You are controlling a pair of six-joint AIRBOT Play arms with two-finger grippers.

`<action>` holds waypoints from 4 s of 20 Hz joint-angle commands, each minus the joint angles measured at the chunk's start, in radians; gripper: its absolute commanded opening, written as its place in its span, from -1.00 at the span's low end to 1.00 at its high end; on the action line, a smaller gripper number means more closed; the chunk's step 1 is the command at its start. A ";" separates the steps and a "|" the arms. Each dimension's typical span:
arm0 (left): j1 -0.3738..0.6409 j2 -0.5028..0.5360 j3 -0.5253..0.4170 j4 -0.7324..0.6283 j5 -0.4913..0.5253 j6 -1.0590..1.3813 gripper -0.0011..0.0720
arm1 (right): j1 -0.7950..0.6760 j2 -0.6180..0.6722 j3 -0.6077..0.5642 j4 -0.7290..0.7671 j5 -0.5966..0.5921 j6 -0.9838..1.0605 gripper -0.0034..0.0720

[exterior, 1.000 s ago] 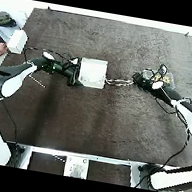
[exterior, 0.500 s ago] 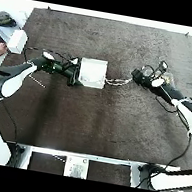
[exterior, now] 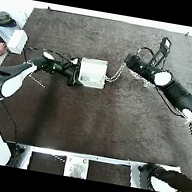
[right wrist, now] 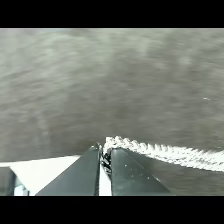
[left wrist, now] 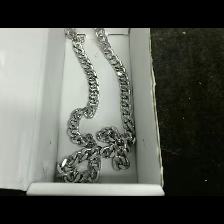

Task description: Fold the box and place the chain.

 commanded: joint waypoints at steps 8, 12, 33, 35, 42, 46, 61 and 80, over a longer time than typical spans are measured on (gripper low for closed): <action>0.000 0.000 0.000 0.000 0.000 0.000 -0.33 | 0.259 0.063 0.039 -0.008 -0.139 -0.003 -0.92; 0.000 0.000 0.000 0.000 0.000 0.000 -0.33 | 0.296 0.063 0.090 -0.009 -0.158 -0.036 -0.92; 0.000 0.000 0.000 0.000 0.000 0.000 -0.33 | 0.029 0.019 -0.001 -0.185 0.218 -0.031 -0.05; 0.000 0.000 0.000 0.000 0.000 0.000 -0.33 | -0.093 0.047 -0.096 -0.185 0.217 0.006 -0.05; 0.000 0.000 0.000 0.000 0.000 0.000 -0.33 | -0.307 -0.067 -0.236 -0.156 0.047 0.094 -0.05; 0.000 0.000 0.000 0.000 0.000 0.000 -0.33 | -0.306 -0.203 -0.147 -0.122 0.027 0.094 -0.05; 0.000 0.000 0.000 0.000 0.000 0.000 -0.32 | -0.061 0.022 -0.026 -0.060 0.035 -0.008 -0.92; 0.000 0.000 0.000 0.000 0.000 0.000 -0.33 | 0.331 0.005 0.081 -0.072 -0.146 -0.030 -0.93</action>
